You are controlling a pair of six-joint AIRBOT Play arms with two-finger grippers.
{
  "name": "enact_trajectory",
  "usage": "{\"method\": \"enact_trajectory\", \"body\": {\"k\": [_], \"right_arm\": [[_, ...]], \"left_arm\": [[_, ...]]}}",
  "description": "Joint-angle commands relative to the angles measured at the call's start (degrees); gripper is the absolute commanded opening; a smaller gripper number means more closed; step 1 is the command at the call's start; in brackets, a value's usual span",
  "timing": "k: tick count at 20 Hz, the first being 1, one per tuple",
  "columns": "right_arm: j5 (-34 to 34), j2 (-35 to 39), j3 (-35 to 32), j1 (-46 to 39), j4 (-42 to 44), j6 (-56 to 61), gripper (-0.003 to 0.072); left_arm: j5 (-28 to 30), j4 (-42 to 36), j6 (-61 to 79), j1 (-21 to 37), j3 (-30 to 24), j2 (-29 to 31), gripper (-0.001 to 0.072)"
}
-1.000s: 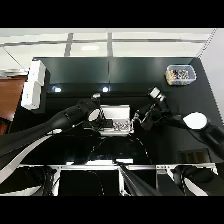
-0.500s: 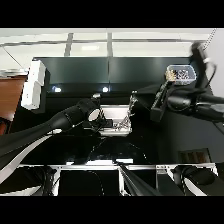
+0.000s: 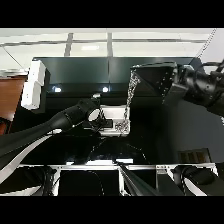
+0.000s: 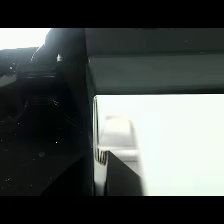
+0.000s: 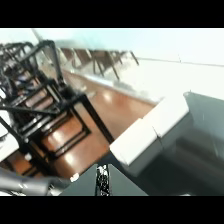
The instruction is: Fold the box and place the chain.
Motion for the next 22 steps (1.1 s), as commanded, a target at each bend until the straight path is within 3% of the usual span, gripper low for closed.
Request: {"method": "enact_trajectory", "body": {"k": [1, 6, 11, 15, 16, 17, 18, 22], "right_arm": [[2.4, -3.93, -1.18, 2.08, -7.43, 6.47, 0.0015], [-0.66, -13.09, -8.46, 5.2, -13.42, 9.66, 0.0015], [-1.64, -16.24, -9.31, 4.83, -15.72, 9.66, 0.0018], [4.15, -16.26, -9.31, 1.57, -15.72, 9.66, 0.0017], [5.86, -16.26, -9.31, 1.27, -15.74, 9.68, 0.0056], [6.56, -16.26, -9.31, 1.29, -16.26, 9.99, 0.0278], [7.19, -16.26, -9.31, 1.36, -16.92, 10.21, 0.0321], [13.38, -16.22, -9.31, -2.8, -20.59, 10.29, 0.0321]], "left_arm": [[-0.02, 0.0, 0.02, 0.0, 0.02, 0.02, 0.003], [0.0, 0.0, 0.02, 0.0, 0.02, 0.02, 0.003], [0.0, 0.02, 0.02, 0.0, 0.02, 0.02, 0.003], [0.02, 0.02, 0.02, 0.0, 0.02, 0.02, 0.003], [0.0, 0.02, 0.0, 0.0, 0.02, 0.02, 0.003], [0.0, 0.02, 0.02, 0.0, 0.02, 0.02, 0.003], [0.0, 0.0, 0.02, 0.0, 0.02, 0.02, 0.003], [-0.15, 0.0, 0.02, 0.0, 0.02, 0.02, 0.003]]}}
